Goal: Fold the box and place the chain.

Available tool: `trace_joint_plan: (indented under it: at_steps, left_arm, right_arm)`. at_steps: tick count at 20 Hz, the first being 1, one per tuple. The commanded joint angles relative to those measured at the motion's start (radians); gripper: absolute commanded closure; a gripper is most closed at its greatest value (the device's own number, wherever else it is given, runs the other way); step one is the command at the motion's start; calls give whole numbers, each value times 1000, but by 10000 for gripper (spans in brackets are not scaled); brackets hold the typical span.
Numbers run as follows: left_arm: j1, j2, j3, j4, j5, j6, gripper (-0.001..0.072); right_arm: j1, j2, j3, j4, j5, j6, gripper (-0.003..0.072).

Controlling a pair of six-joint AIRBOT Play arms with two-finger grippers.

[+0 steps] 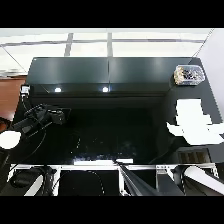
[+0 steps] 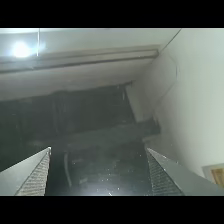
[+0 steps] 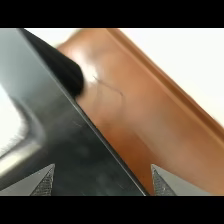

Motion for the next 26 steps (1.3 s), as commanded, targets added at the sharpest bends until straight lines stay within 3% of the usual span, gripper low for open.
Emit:
trace_joint_plan:
  at_steps: [1, 5, 10, 13, 18, 20, 21, 22, 24, 26]
  left_arm:
    - [0, -16, 0, 0, -2, -1, 4]
    - [0, -24, 0, -1, -2, -1, 3]
    - [0, -24, 0, -1, -3, -1, 4]
    - [0, -24, 0, -13, -3, -1, 4]
    - [0, -24, 0, -44, -3, -1, 3]
    - [0, -24, 0, -51, -2, -1, 4]
    - [0, -24, 0, -52, -2, -1, 4]
    - [0, -24, 0, -52, -2, -1, 4]
    - [0, -24, 0, -53, -2, -1, 4]
    - [0, -24, 0, -53, -4, -1, 4]
  right_arm:
    - [-62, -138, 127, -88, 275, -66, -34]
    - [-69, -229, 132, -89, 422, -220, -34]
    - [-84, -291, 135, -203, 411, -262, -34]
    - [-124, -348, 135, -195, 463, -318, -32]
    - [-183, -406, 135, 37, 523, -478, -30]
    - [-181, -408, 135, 38, 544, -485, -29]
    - [-180, -408, 135, 34, 560, -485, 22]
    - [-179, -408, 135, 33, 578, -485, 251]
    - [-175, -407, 135, 16, 620, -484, 508]
    - [-161, -399, 134, -49, 657, -451, 515]
